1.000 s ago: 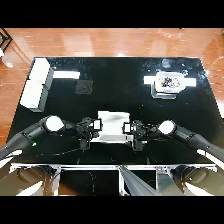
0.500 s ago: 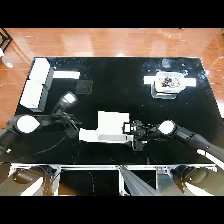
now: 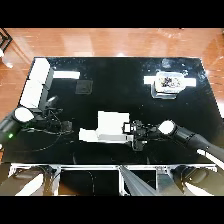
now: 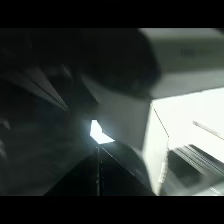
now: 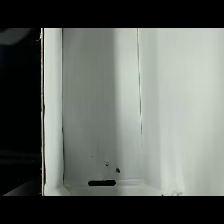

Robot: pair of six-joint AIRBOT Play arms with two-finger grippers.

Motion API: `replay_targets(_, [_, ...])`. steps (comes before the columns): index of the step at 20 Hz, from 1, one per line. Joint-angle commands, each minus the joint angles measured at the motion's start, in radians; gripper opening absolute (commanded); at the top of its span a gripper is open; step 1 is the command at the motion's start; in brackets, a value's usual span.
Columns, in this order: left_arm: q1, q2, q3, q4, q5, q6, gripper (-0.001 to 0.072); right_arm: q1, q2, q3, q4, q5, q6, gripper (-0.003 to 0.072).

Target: Fold the box and place the chain.

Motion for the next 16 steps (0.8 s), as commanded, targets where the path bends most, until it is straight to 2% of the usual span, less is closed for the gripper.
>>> replay_targets(1, [0.011, -0.172, -0.006, -0.232, -0.08, 0.074, 0.0023, 0.001, -0.001, 0.0, 0.0, 0.0, 0.0, 0.0368])
replay_targets(3, [0.011, -0.219, -0.023, -0.346, -0.05, 0.128, 0.002, 0.001, -0.001, 0.0, 0.0, 0.0, 0.0, 0.0368])
replay_targets(6, [0.011, -0.196, -0.058, -0.349, 0.026, 0.128, 0.0019, 0.001, -0.001, 0.0, 0.0, 0.0, 0.0, 0.0367])
replay_targets(12, [0.01, -0.185, -0.138, -0.354, 0.048, 0.143, 0.0019, 0.001, -0.001, 0.0, 0.0, 0.0, 0.0, 0.0368])
replay_targets(16, [0.01, -0.185, -0.153, -0.472, 0.061, 0.306, 0.002, 0.001, -0.001, 0.0, 0.0, 0.0, 0.0, 0.0368])
